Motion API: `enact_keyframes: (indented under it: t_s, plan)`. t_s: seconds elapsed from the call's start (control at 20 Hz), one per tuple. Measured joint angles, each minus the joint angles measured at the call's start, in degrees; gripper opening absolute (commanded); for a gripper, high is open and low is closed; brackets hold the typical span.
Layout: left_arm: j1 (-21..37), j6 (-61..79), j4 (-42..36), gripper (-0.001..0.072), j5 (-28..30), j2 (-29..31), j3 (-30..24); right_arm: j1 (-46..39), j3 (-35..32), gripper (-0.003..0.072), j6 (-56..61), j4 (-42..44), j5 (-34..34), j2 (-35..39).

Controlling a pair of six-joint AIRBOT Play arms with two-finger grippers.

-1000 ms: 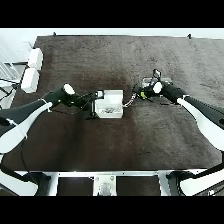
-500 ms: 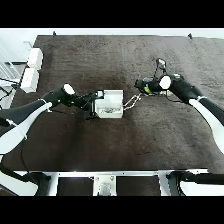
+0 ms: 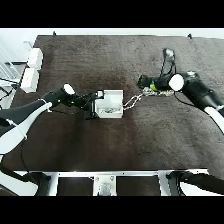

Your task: Fold the box and place the chain.

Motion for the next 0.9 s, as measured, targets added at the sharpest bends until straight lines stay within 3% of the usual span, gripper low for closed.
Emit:
enact_keyframes:
  t_s: [0.35,0.75,0.85,0.9]
  plan:
    - [0.0,0.0,-0.02,0.0529,0.0,0.0,0.0,-1.62,1.38,0.0678,4.17,0.24,-1.25,-13.7]
    - [0.0,0.0,0.0,0.053,0.0,0.0,0.0,-1.64,5.18,0.0675,10.45,7.02,-2.14,-20.79]
    - [0.0,0.0,0.0,0.0529,0.04,-0.02,-0.02,-1.18,5.95,0.0645,11.17,8.61,-2.4,-22.27]
    - [0.0,-0.02,0.02,0.0529,0.07,-0.02,-0.02,-0.85,6.43,0.0525,11.41,9.42,-2.71,-23.08]
